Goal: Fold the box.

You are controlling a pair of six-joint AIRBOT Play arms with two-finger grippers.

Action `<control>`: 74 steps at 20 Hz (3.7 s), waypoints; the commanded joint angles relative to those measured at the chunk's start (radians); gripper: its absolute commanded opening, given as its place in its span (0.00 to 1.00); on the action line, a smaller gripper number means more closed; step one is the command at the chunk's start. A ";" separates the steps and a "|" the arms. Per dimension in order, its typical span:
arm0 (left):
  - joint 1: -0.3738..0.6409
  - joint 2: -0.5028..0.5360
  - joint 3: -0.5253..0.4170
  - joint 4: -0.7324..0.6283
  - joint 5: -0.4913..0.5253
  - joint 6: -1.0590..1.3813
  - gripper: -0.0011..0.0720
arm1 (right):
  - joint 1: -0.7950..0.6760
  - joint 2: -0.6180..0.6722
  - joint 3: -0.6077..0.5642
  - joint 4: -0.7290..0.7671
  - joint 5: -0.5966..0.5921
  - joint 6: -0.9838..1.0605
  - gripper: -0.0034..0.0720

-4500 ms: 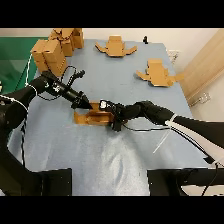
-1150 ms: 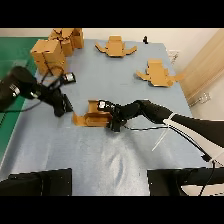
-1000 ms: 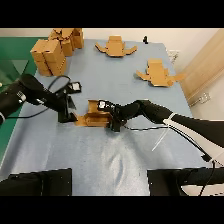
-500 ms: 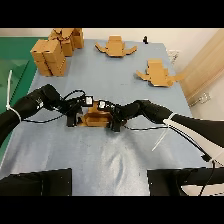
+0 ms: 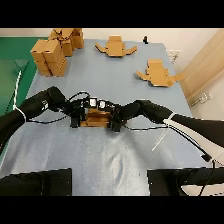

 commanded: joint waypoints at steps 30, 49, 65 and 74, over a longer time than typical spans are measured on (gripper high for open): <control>-0.042 0.008 0.001 -0.071 0.010 0.014 0.05 | 0.002 -0.001 0.000 0.000 0.000 0.001 0.06; 0.489 -0.051 -0.118 -0.266 -0.183 -0.740 0.04 | 0.002 -0.001 0.000 0.001 0.001 0.001 0.06; 0.326 -0.097 -0.078 -0.542 -0.288 -0.527 0.30 | 0.002 -0.001 0.000 0.001 -0.004 0.001 0.06; 0.323 -0.097 -0.078 -0.636 -0.296 -0.452 0.30 | 0.002 0.000 0.000 0.001 -0.008 0.001 0.06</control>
